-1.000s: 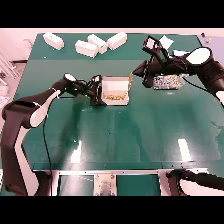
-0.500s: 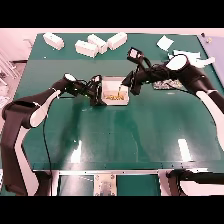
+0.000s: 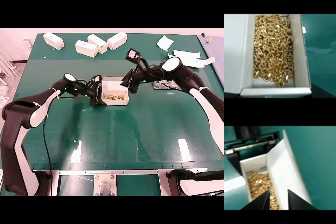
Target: Fold the box and place the chain.
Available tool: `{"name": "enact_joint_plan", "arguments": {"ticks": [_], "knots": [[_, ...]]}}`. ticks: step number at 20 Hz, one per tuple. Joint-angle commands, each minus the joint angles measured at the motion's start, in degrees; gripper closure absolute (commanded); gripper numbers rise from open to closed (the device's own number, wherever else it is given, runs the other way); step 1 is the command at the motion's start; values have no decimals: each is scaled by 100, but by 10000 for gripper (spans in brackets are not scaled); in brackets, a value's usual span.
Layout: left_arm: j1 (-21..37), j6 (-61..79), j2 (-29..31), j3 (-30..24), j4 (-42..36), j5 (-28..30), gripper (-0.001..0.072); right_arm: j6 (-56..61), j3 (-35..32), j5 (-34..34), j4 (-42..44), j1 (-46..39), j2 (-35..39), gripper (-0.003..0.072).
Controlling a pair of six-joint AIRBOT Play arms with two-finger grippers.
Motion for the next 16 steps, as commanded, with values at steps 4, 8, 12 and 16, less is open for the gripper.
{"name": "enact_joint_plan", "arguments": {"ticks": [4, 8, 12, 16], "knots": [[0, 0, 4, 2, 0, -2, 300, 22, 466, -107, 662, -494, -44, 458], [0, 0, 4, 2, 0, -15, 299, 240, 994, -103, 1635, -876, -540, 587], [0, 0, 4, 2, 0, -17, 299, 1255, 1910, 118, 1694, -1005, -1464, 684], [0, -2, 4, 2, 0, -20, 299, 1665, 2830, 1032, 1692, -1003, -2345, 684]]}}
